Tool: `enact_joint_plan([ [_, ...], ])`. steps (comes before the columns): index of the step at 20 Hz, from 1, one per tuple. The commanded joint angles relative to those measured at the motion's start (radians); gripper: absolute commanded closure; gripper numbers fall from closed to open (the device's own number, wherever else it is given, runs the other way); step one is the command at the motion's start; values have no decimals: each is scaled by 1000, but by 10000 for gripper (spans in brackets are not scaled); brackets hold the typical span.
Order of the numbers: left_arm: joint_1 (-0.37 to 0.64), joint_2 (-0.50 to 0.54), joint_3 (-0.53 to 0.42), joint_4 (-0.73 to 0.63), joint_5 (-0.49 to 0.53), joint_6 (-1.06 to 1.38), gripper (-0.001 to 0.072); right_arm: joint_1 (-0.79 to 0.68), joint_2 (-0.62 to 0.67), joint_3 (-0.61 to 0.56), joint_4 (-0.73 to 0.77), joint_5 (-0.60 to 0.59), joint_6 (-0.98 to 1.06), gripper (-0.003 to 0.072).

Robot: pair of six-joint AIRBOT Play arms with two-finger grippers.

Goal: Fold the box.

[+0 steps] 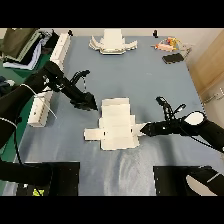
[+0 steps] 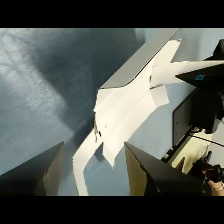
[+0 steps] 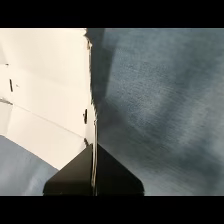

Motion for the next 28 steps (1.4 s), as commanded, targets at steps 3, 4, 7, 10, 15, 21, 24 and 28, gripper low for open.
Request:
enact_joint_plan([
  [3,-8,-55,-43,-139,76,176,122,-1,24,-9,6,-8,1,679],
  [4,-16,-75,-44,-139,81,192,122,-1,24,-9,6,-8,1,679],
  [7,-56,-132,-43,-158,80,283,318,-1,24,-9,5,-9,0,679],
  [10,-101,-150,-43,-225,132,387,315,-1,24,-9,4,-8,0,679],
  [15,-121,-150,-43,-224,162,401,401,-1,24,-9,1,-7,0,679],
  [21,-121,-150,-44,-224,87,443,595,-1,24,-9,1,-8,0,679],
  [24,-121,-150,-43,-225,91,461,695,-1,24,-9,1,-7,1,679],
  [28,-121,-150,-43,-225,99,460,695,-1,24,-9,2,-5,1,679],
])
